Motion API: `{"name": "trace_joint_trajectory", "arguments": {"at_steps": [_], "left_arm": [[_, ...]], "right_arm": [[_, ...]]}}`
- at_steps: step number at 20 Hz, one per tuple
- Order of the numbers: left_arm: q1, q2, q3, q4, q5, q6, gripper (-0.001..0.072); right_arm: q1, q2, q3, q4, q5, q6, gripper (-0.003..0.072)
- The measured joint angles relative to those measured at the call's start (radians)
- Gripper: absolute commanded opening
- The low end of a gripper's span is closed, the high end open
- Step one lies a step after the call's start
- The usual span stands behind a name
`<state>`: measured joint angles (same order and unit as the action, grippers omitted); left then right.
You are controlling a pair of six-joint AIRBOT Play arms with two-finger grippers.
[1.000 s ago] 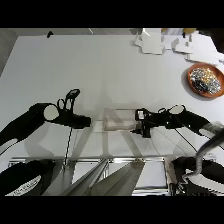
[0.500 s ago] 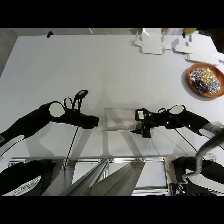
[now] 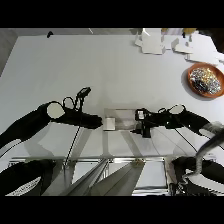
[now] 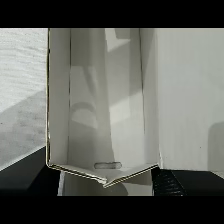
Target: Fold the box and place the chain.
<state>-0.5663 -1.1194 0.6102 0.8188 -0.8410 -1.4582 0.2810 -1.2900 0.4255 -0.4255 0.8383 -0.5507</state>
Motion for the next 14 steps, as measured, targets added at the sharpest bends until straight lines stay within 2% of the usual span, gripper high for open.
{"name": "trace_joint_trajectory", "arguments": {"at_steps": [2, 4, 14], "left_arm": [[-0.007, 0.001, 0.003, 0.0, 0.001, 0.0, 0.0108], [-0.015, 0.001, 0.005, 0.0, 0.006, 0.0, 0.0229], [-0.05, -0.006, 0.014, 0.002, 0.045, 0.0, 0.0234]], "right_arm": [[0.0, 0.0, 0.0, 0.0, 0.001, 0.0, 0.0299], [0.0, 0.0, 0.0, 0.0, 0.001, 0.0, 0.0299], [0.0, 0.0, 0.0, 0.0, 0.005, 0.0, 0.0299]]}}
